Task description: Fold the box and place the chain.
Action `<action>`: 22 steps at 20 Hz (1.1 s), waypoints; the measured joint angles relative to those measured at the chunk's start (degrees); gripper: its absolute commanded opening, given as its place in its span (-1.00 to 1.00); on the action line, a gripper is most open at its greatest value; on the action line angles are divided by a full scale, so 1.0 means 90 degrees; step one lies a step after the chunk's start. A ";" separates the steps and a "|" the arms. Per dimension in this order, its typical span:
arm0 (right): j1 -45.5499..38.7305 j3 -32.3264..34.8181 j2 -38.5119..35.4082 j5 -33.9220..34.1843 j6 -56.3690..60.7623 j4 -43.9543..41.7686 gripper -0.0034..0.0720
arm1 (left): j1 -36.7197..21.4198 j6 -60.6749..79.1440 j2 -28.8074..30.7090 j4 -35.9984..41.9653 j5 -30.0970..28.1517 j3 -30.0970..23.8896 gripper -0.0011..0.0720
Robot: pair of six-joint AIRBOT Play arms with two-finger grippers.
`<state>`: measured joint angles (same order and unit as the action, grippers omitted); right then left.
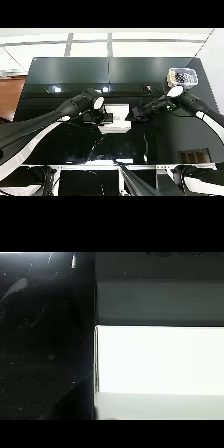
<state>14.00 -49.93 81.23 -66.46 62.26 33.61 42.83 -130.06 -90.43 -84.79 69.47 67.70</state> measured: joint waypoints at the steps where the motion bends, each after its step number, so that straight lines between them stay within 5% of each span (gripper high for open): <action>1: 0.0090 -0.0049 0.0000 0.0044 0.0221 0.0124 0.38 | 0.0000 0.0000 0.0000 0.0000 0.0000 0.0000 -0.91; 22: 0.1938 -0.0848 0.0068 0.1287 0.4248 0.3456 0.38 | -0.0010 -0.0005 0.0002 0.0000 -0.0002 0.0000 -0.91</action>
<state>31.44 -57.56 81.84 -54.87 100.49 64.71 42.74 -130.10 -90.41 -84.79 69.45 67.70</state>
